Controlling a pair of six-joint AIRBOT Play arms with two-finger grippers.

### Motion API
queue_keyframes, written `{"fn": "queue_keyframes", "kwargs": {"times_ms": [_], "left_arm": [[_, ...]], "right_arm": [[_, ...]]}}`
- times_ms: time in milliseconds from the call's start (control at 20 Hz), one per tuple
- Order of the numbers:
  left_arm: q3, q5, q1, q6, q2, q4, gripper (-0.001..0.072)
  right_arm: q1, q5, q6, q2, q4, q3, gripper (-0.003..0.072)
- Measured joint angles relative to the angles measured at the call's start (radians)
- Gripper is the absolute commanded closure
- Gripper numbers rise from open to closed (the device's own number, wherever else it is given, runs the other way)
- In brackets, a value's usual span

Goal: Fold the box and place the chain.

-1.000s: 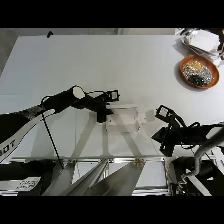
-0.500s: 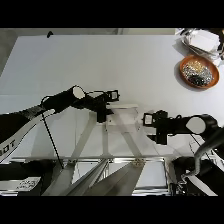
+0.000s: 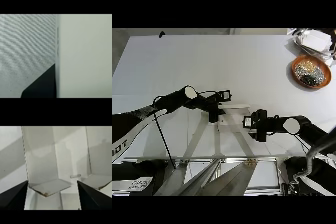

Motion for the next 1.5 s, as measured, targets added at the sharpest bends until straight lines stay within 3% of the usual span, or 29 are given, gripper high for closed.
{"fn": "queue_keyframes", "kwargs": {"times_ms": [450,1000,1500], "left_arm": [[0.000,0.000,0.000,0.000,0.000,0.000,0.0700],[0.000,0.000,0.000,0.000,0.000,0.000,0.0700],[0.000,0.000,0.000,0.000,-0.001,0.000,0.0700]], "right_arm": [[0.008,-0.103,-0.003,-0.031,-0.008,0.000,0.0000],[0.008,-0.129,0.023,0.021,-0.104,-0.001,0.0015],[-0.007,-0.184,0.026,0.039,-0.047,0.000,0.0014]]}}
